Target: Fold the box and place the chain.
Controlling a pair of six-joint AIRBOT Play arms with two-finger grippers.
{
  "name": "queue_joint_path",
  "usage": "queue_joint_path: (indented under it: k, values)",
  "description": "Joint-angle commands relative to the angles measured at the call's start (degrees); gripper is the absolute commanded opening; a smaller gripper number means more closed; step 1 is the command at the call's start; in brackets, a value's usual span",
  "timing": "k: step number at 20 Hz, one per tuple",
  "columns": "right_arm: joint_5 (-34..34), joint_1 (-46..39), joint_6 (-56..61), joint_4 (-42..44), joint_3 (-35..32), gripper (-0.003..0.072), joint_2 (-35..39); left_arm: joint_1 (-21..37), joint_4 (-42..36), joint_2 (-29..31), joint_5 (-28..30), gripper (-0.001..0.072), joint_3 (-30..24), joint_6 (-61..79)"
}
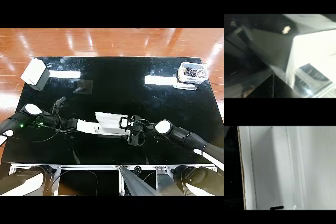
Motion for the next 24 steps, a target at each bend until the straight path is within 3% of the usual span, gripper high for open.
queue_joint_path:
  k: [1, 5, 6, 8, 11, 16, 24]
  values:
    - [0.02, 0.04, 0.02, 0.0, 0.0, 0.0551, -0.04, -2.89, -4.98, -0.42, 2.51, 0.002, 0.07, 0.9]
    - [0.0, 0.04, 0.02, 0.02, 0.0, 0.0551, -0.04, -3.48, -5.64, -0.42, 3.08, 0.0025, 0.31, 1.46]
    - [0.0, 0.04, 0.02, 0.02, 0.0, 0.0551, -0.04, -3.48, -5.75, -0.42, 1.99, 0.0099, 0.76, 1.7]
    - [0.0, 0.04, 0.02, 0.02, 0.0, 0.0551, -0.04, -3.48, -5.7, -0.42, -1.66, 0.0646, 2.34, 3.54]
    - [0.0, 0.04, 0.02, 0.02, 0.0, 0.0551, -0.04, -3.48, -5.73, -0.42, -6.84, 0.0632, 4.5, 4.22]
    - [0.0, 0.04, 0.02, 0.02, 0.0, 0.0551, -0.04, -4.07, -8.11, -0.42, -7.67, 0.0634, 5.31, 5.97]
    - [-0.02, 0.04, 0.02, 0.04, 0.0, 0.0551, -0.04, -12.22, -8.24, -0.42, -0.17, 0.0635, 5.31, 5.66]
